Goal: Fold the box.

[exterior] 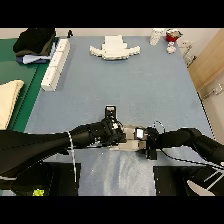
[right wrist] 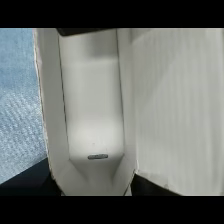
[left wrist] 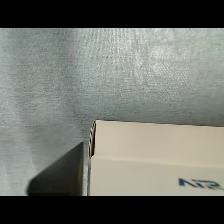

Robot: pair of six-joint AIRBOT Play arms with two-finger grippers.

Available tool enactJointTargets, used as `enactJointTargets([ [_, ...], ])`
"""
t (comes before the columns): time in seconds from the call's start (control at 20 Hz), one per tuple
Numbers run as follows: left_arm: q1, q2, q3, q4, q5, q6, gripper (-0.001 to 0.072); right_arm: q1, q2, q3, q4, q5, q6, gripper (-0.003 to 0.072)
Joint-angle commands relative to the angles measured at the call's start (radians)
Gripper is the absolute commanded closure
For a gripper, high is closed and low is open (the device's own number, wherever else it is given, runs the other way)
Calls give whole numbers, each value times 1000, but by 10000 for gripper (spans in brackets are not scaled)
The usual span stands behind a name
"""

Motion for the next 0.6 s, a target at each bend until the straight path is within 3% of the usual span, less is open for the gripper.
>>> enactJointTargets([
  [0.0,1,-1,0,5,-13,8,693,0,1,1,0,0,0,180],
  [0.55,1,0,0,4,-26,11,691,0,1,1,0,0,0,179],
])
